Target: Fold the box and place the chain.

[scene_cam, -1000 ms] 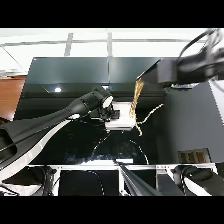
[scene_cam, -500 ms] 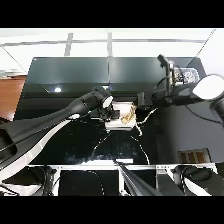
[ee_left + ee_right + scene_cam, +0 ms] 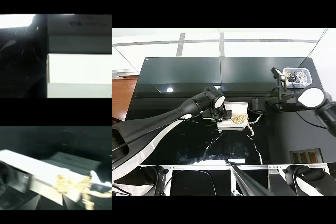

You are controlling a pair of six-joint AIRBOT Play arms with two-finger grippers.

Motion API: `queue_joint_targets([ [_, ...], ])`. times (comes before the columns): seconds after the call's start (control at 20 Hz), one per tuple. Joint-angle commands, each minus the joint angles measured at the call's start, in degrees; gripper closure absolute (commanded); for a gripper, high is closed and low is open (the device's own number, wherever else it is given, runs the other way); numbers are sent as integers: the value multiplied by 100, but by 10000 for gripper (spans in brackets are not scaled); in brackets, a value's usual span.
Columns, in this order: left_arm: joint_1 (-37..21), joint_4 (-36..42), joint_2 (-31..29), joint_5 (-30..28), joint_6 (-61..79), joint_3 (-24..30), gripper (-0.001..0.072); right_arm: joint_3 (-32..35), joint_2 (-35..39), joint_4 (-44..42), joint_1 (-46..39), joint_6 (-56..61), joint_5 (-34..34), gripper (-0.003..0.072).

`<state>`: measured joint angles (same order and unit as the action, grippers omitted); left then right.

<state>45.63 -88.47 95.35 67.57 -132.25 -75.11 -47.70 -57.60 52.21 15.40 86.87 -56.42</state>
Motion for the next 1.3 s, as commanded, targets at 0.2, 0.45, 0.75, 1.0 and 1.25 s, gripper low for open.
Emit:
queue_joint_targets([
  [0.2,-4,0,0,2,2,-4,684,1294,332,656,-280,-3724,382,-34],
  [0.45,-4,2,0,0,2,-4,684,1989,57,367,496,-6623,2070,-29],
  [0.75,-4,2,0,0,2,-4,684,1987,-688,-1519,435,-8911,2094,-29],
  [1.0,-4,0,0,0,2,-4,684,1989,-922,-1543,424,-8931,2505,-27],
  [1.25,-4,0,0,0,2,-4,684,1989,-1027,-1508,396,-8703,2516,102],
])
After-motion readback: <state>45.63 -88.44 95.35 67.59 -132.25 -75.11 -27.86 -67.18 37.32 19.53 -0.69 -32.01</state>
